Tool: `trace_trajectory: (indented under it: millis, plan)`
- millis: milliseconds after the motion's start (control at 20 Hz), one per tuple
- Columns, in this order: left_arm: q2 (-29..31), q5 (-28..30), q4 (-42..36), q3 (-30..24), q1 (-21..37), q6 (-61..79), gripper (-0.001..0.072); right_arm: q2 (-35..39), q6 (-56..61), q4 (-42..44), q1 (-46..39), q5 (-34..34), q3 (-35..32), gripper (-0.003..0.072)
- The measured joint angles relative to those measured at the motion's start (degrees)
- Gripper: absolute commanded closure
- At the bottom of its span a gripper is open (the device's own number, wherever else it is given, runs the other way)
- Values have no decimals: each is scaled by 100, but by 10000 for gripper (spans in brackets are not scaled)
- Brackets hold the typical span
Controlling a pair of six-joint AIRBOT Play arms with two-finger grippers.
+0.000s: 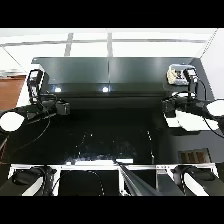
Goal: Fold the box and place the chain.
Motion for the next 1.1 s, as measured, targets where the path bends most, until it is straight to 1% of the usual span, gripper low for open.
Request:
trace_trajectory:
  millis: [200,250,300,350,400,550,700,850,950,1100]
  plan:
    - [-13,52,0,-4,-2,-2,686,0,0,710,0,-284,-2,668]
    - [-31,94,0,-4,-2,-2,662,-4,0,855,0,-367,-2,665]
    - [-57,127,0,-4,-2,0,381,-4,0,955,0,-452,-2,490]
    - [-94,181,-2,-4,-2,0,-2,-4,0,1040,0,-573,0,33]
    - [-144,214,0,-4,-4,-2,-4,-4,0,1091,0,-669,-2,-18]
    - [-219,166,271,33,-2,-31,-3,-11,-85,988,-2,-748,0,-17]
    - [-201,-76,717,92,105,-330,-1,-11,514,494,-247,-691,116,-16]
    - [-188,-455,970,122,382,-656,1,-66,964,-188,-1001,-483,472,-16]
    - [-195,-686,1016,129,533,-782,1,-201,1340,-697,-1738,-479,743,-16]
    - [-201,-826,1034,122,636,-852,1,-525,2149,-1246,-2957,-603,1073,-16]
